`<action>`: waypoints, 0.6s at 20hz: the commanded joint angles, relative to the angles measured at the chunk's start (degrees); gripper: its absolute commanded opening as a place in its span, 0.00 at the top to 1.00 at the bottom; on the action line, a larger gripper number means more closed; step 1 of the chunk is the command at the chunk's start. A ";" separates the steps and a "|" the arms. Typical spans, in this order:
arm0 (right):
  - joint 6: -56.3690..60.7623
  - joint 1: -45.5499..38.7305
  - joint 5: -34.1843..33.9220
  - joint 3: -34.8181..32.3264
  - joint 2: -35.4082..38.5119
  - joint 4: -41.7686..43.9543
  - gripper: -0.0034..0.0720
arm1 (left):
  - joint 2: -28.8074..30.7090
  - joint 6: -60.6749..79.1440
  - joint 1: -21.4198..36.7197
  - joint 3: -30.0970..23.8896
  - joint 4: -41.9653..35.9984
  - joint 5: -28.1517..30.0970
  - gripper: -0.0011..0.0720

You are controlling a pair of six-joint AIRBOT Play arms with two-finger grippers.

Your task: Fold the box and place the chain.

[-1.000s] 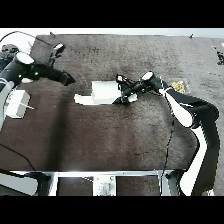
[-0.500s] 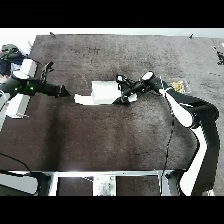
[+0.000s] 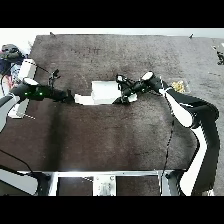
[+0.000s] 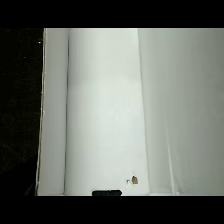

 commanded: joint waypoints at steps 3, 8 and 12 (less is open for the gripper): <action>0.00 -0.02 0.02 -0.02 0.02 0.02 0.35 | -0.57 1.33 -2.75 -1.64 -4.39 2.25 0.97; 0.00 -0.02 0.02 -0.02 0.02 0.02 0.35 | -0.55 1.92 -9.49 -1.57 -8.48 7.43 0.97; 0.00 -0.02 0.02 -0.02 0.02 0.04 0.35 | -0.42 4.87 -9.31 2.03 -11.17 5.44 0.97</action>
